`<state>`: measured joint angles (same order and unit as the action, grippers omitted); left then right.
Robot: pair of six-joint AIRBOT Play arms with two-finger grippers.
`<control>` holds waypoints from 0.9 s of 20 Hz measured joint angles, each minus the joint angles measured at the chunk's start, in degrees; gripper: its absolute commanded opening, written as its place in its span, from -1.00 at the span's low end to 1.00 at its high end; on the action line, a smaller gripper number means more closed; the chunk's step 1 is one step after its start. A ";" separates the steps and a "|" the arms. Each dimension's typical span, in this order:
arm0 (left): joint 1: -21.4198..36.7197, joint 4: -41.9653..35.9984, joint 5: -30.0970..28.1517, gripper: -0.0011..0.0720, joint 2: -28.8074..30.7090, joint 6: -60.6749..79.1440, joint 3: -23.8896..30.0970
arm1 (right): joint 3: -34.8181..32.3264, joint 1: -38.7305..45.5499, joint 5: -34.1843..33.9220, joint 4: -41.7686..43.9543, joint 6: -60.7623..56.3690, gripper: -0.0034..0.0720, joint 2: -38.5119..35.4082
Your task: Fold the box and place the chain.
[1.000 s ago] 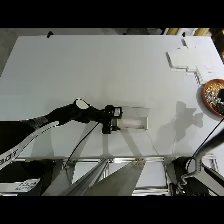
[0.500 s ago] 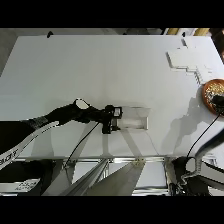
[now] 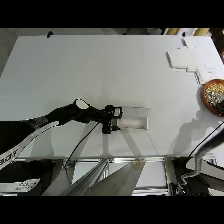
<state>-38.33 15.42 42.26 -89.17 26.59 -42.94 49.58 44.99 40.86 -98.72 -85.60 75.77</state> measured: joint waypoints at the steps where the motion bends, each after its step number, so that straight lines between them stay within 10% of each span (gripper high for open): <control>1: 0.02 0.00 0.00 -0.12 0.00 0.00 0.00 | 0.00 0.28 -0.07 0.35 0.20 -0.21 0.20; 5: 0.00 0.00 0.02 -0.12 0.00 0.00 0.00 | 0.00 0.83 -0.22 1.57 0.79 -0.28 1.66; 8: 0.00 0.00 0.00 -0.12 0.00 -0.02 0.00 | 0.00 0.96 -0.50 2.16 1.01 -0.81 2.47; 18: 0.02 0.00 0.00 -0.12 0.00 0.00 0.00 | 0.00 0.57 2.99 6.60 2.82 -0.87 -9.11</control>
